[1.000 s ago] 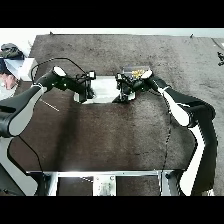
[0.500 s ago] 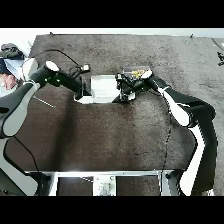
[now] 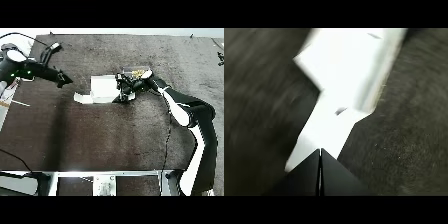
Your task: Fold the box and place the chain.
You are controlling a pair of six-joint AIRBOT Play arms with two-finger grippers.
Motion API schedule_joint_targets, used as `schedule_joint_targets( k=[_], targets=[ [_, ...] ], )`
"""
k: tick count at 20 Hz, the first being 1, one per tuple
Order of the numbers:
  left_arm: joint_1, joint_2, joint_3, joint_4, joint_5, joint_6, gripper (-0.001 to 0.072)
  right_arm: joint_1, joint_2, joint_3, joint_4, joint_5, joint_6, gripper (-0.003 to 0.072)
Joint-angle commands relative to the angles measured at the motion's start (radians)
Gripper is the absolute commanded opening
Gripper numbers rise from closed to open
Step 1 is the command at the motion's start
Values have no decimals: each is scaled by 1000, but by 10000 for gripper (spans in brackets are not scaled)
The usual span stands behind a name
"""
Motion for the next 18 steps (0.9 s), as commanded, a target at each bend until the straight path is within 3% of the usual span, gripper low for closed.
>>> schedule_joint_targets(
  k=[1,6,18],
  targets=[
    [71,27,-111,0,81,-254,8,0,0,0,0,0,0,430],
    [71,16,-216,-15,201,-406,9,0,0,0,0,0,0,430],
    [21,-179,-219,-161,172,-477,10,0,0,0,0,0,0,430]
  ],
)
